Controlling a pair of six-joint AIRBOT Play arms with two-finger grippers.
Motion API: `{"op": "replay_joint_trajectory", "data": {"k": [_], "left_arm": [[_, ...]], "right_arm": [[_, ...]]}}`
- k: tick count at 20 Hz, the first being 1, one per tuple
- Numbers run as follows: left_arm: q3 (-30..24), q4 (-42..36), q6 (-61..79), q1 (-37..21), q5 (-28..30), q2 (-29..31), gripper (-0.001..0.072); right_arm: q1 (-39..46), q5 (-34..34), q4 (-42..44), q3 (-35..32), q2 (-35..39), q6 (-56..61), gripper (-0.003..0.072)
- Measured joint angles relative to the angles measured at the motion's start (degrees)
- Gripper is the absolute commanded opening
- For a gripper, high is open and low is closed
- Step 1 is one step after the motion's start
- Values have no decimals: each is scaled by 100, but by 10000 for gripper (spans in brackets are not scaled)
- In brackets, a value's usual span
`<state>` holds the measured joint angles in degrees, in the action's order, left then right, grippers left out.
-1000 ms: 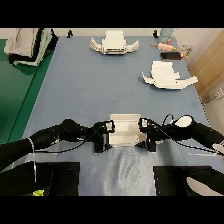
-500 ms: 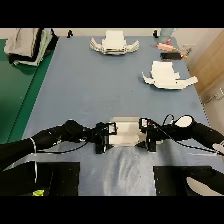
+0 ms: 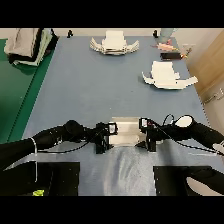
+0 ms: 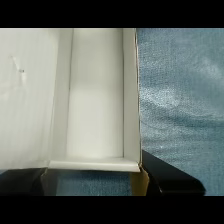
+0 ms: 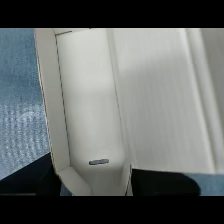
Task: Fold the box.
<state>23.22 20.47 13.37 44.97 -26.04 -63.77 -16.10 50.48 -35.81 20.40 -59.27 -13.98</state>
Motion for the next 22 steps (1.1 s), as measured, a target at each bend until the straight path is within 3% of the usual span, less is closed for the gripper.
{"op": "replay_joint_trajectory", "data": {"k": [8,9,10,17,22], "left_arm": [[0,9,-11,0,7,4,536],[0,9,-11,0,7,2,536],[0,9,-13,0,9,2,536],[0,13,-13,0,9,2,536],[0,13,-13,0,9,2,536]], "right_arm": [[0,0,0,2,0,0,493],[0,0,2,2,0,-2,525],[0,-2,2,2,0,-2,720],[0,-9,59,7,120,304,720],[7,208,-741,11,885,1469,720]]}}
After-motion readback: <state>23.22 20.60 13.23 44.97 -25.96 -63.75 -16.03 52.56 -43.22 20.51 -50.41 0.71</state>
